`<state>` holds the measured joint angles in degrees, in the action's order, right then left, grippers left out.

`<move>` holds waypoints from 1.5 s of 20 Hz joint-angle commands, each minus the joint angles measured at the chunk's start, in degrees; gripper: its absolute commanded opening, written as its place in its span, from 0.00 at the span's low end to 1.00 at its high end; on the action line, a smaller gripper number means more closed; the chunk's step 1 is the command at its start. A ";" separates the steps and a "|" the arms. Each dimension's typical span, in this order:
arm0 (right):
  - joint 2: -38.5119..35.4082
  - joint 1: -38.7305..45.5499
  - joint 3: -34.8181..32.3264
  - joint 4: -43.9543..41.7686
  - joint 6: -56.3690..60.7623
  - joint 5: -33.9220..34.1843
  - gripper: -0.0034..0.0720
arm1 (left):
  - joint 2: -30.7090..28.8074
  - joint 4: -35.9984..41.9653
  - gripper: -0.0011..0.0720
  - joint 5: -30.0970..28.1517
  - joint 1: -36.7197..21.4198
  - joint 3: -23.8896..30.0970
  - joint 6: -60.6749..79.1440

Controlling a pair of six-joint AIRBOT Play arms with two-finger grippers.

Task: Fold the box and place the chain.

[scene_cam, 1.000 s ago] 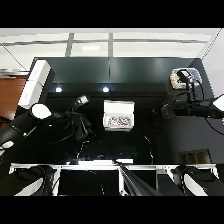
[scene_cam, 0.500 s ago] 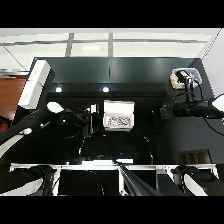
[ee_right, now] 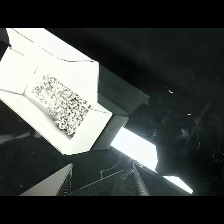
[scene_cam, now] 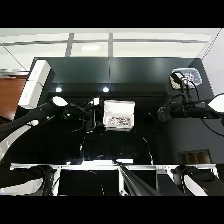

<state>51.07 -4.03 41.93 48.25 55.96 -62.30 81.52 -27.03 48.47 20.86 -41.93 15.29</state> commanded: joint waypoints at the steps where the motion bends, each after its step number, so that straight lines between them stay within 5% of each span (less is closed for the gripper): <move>1: 0.00 -0.13 0.00 0.07 -0.02 -0.02 0.63 | 0.39 -1.90 0.99 -0.17 1.09 -0.37 1.66; 11: 0.04 -0.13 0.00 0.07 0.00 0.02 0.63 | 0.39 -1.22 0.99 -0.83 2.25 -0.39 1.90; 15: 0.04 -0.13 0.00 -0.02 0.04 -0.07 0.63 | 0.39 -9.07 0.99 -0.61 2.58 -1.38 -3.28; 30: 0.04 -0.13 0.00 0.02 0.02 -0.04 0.63 | 3.50 -8.00 0.99 2.99 4.35 -5.27 -3.06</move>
